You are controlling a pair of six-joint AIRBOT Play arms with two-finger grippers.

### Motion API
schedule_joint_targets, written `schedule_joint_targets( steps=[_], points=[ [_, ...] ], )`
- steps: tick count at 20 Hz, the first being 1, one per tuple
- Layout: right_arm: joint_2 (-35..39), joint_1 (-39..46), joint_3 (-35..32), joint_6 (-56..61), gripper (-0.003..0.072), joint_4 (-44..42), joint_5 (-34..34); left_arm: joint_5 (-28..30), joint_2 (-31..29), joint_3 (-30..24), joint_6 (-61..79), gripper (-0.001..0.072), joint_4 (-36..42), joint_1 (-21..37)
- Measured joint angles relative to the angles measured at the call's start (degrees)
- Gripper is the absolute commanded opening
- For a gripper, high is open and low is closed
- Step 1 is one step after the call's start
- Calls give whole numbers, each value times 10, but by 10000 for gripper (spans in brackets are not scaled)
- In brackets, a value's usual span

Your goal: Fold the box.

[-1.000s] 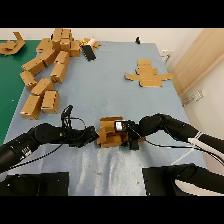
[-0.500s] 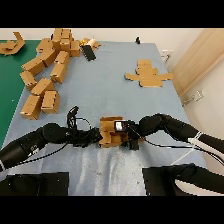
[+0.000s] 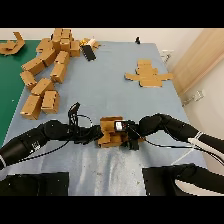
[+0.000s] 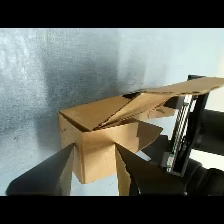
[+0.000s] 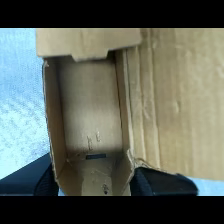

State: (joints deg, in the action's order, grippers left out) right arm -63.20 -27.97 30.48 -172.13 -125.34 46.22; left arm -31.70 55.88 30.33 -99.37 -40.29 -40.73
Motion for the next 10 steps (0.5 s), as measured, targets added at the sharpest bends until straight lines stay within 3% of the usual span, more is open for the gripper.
schedule_joint_targets(
  steps=[10],
  points=[
    [0,0,0,0,511,0,0,-69,91,107,-185,393,-181,-73]
  ],
)
